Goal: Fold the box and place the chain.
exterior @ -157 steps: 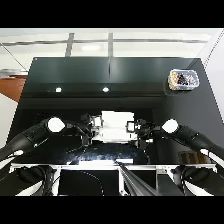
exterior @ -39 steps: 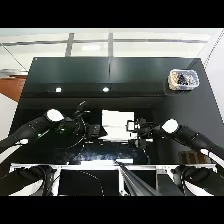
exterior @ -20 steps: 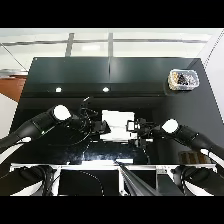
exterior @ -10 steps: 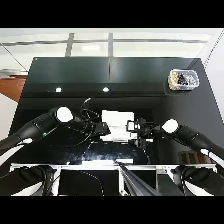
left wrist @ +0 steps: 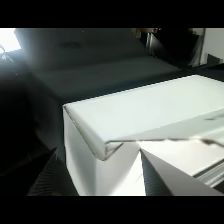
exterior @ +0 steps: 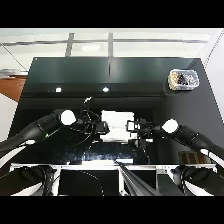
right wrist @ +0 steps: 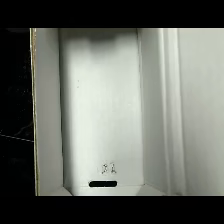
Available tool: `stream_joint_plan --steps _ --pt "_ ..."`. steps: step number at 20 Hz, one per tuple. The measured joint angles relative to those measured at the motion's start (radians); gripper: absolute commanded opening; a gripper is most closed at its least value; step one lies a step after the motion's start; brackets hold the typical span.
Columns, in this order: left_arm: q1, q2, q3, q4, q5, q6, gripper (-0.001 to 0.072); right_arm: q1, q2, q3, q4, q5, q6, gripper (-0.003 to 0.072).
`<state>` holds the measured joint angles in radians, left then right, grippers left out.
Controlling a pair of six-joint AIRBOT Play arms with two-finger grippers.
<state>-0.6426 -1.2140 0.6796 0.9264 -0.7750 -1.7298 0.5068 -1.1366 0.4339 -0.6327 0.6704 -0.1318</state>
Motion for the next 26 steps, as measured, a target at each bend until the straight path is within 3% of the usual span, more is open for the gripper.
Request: stream_joint_plan --steps 4,9,12,16,26 --pt "-0.017 -0.005 0.004 0.041 0.005 -0.035 0.0525 0.000 0.000 0.000 0.000 0.000 0.000 0.0532" --pt "-0.119 -0.007 0.053 0.268 -0.001 -0.245 0.0496 0.000 0.000 0.000 0.000 -0.001 0.000 0.0532" --pt "-0.175 -0.018 0.097 0.394 -0.026 -0.373 0.0371 0.000 0.000 0.000 0.000 -0.001 0.000 0.0532" --pt "-0.212 -0.041 0.131 0.470 -0.078 -0.460 0.0265 0.000 0.000 0.000 0.000 -0.002 0.000 0.0532" --pt "-0.235 -0.156 0.251 0.551 -0.206 -0.525 0.0264 0.000 0.000 0.000 0.000 -0.002 0.000 0.0532"
